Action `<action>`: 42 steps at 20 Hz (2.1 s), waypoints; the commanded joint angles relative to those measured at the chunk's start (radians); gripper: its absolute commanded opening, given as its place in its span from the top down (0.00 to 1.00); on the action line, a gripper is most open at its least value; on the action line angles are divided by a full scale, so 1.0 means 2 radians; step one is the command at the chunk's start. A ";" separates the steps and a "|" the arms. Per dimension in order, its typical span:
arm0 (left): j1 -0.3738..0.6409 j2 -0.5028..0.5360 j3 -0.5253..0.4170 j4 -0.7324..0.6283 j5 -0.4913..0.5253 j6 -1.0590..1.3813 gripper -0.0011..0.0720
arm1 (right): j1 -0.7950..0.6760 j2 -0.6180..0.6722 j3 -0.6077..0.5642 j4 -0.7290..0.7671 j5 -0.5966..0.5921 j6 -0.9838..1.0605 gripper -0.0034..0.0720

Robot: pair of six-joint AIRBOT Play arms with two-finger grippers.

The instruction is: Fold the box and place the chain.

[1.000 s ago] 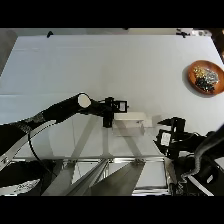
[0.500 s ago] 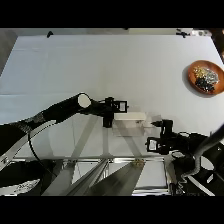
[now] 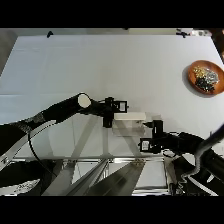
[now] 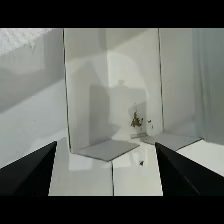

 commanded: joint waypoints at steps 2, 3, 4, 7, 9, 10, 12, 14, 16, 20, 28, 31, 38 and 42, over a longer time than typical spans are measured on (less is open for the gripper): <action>0.000 0.000 0.000 0.000 0.000 0.000 0.96 | -0.002 -0.017 0.000 0.028 -0.031 -0.034 0.01; 0.000 0.000 0.000 0.000 0.000 0.000 0.96 | -0.006 -0.017 0.000 0.040 -0.035 -0.055 0.02; 0.000 0.000 0.000 0.000 0.000 0.000 0.96 | -0.012 -0.017 0.000 0.047 -0.037 -0.073 0.02; 0.000 0.000 0.000 0.000 0.000 0.000 0.96 | -0.039 -0.017 0.000 0.058 -0.037 -0.119 0.03; 0.000 0.000 0.000 0.000 0.000 0.000 0.96 | -0.060 -0.017 0.000 0.062 -0.037 -0.120 0.03; 0.000 0.000 0.000 0.000 0.000 0.000 0.96 | -0.065 -0.017 0.000 0.071 -0.038 -0.120 0.03; 0.000 0.000 0.000 0.000 0.000 0.000 0.96 | -0.066 -0.017 0.001 0.091 -0.042 -0.120 0.03; 0.000 0.000 0.000 0.000 0.000 0.000 0.96 | -0.067 -0.017 0.001 0.098 -0.053 -0.120 0.03; 0.000 0.000 0.000 0.000 0.000 0.000 0.96 | -0.067 -0.017 0.002 0.098 -0.057 -0.117 0.03; 0.000 0.000 0.000 0.000 0.000 0.000 0.96 | -0.076 -0.017 0.018 0.122 0.000 -0.110 0.03; 0.000 0.000 0.000 0.000 0.000 0.000 0.96 | -0.151 -0.017 0.019 0.240 0.022 -0.202 0.03; 0.000 0.000 0.000 0.000 0.000 0.000 0.96 | -0.156 -0.019 0.019 0.256 0.020 -0.212 0.03; 0.000 0.000 0.000 0.000 0.000 0.000 0.96 | -0.156 -0.056 0.019 0.293 0.016 -0.252 0.04; 0.000 0.000 0.000 0.000 0.000 0.000 0.96 | -0.189 -0.059 0.019 0.332 0.019 -0.253 0.04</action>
